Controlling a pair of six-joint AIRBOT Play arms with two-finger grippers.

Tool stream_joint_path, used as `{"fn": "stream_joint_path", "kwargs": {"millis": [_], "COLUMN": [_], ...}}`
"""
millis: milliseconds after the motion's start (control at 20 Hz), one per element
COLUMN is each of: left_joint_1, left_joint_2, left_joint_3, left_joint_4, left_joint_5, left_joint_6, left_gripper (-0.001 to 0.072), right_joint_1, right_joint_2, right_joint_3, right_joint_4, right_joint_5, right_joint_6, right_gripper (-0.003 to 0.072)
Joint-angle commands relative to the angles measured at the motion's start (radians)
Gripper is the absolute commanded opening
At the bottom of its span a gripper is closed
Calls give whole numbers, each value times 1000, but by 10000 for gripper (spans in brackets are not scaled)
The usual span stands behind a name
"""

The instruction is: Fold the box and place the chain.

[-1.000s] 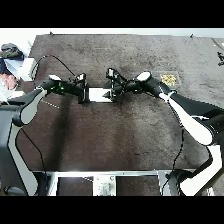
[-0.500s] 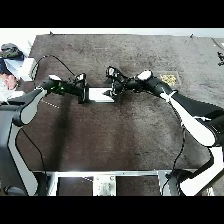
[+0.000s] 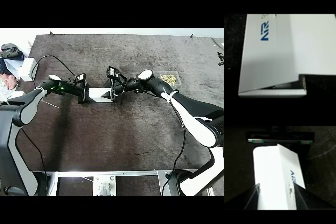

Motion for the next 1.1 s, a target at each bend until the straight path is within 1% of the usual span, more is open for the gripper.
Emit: {"fn": "stream_joint_path", "kwargs": {"millis": [0,250,300,350,500,550,950,1000,1050], "left_joint_1": [0,0,0,0,0,0,0,0,0], "left_joint_2": [0,0,0,0,0,0,0,0,0], "left_joint_3": [0,0,0,0,0,0,0,0,0], "left_joint_4": [0,0,-1,-1,-2,-2,-2,-2,-2], "left_joint_5": [1,0,0,0,0,1,1,1,0], "left_joint_6": [0,0,0,0,0,0,0,0,0], "left_gripper": [461,462,462,462,461,461,461,461,462], "right_joint_1": [0,0,0,0,0,0,-1,-1,-1], "right_joint_2": [-19,-43,-43,-43,-43,-43,-43,-43,-43], "right_joint_3": [0,0,0,0,0,0,18,27,37], "right_joint_4": [-6,-5,-5,-6,-6,-5,-2,-1,-2], "right_joint_5": [67,6,-2,-14,-85,-100,-134,-134,-134], "right_joint_6": [14,2,-5,-23,-48,-64,-92,-91,-91], "right_gripper": [408,409,430,554,546,531,528,453,449]}}
